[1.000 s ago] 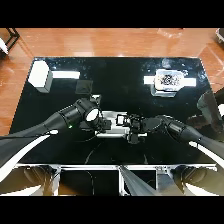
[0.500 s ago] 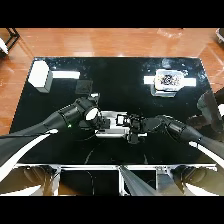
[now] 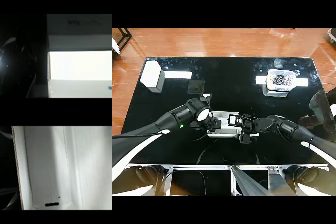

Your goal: Fold the box and place the chain.

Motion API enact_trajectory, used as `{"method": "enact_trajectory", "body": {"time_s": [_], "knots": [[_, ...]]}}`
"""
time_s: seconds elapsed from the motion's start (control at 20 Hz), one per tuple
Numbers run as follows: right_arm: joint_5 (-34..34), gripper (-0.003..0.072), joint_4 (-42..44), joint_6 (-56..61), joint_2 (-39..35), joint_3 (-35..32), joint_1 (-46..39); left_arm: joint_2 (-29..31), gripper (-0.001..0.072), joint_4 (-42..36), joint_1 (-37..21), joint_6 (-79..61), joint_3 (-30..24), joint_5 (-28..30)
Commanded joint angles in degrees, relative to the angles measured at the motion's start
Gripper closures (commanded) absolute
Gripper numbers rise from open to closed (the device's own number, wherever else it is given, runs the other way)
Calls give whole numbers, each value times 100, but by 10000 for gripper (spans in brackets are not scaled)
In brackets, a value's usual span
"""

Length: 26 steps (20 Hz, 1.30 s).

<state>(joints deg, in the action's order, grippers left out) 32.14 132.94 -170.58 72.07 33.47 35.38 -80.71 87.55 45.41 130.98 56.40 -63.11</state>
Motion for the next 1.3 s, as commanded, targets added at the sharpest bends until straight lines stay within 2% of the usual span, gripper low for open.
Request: {"method": "enact_trajectory", "body": {"time_s": [0.0, 0.85, 0.95, 1.05, 1.1, 1.15, 1.25], "knots": [[2, 496, 0, 2, 0, 0, 2, 0, 262, 0, -7, 131, -68, 142], [4, 496, 0, 2, 0, 0, 2, -177, 277, -254, 7, 151, -74, 155], [2, 496, 0, 2, 0, 0, 2, -177, 349, -256, 7, 153, -74, 157], [4, 496, 0, 2, 0, 0, 2, -177, 355, -256, 7, 153, -74, 153], [2, 496, 0, 2, 0, 0, 2, -177, 391, -256, 7, 153, -74, 151], [4, 496, 0, 2, 0, 0, 2, -177, 459, -258, 7, 151, -74, 155], [4, 496, 0, 2, 0, 0, 2, -179, 656, -260, 15, 151, -74, 164]]}}
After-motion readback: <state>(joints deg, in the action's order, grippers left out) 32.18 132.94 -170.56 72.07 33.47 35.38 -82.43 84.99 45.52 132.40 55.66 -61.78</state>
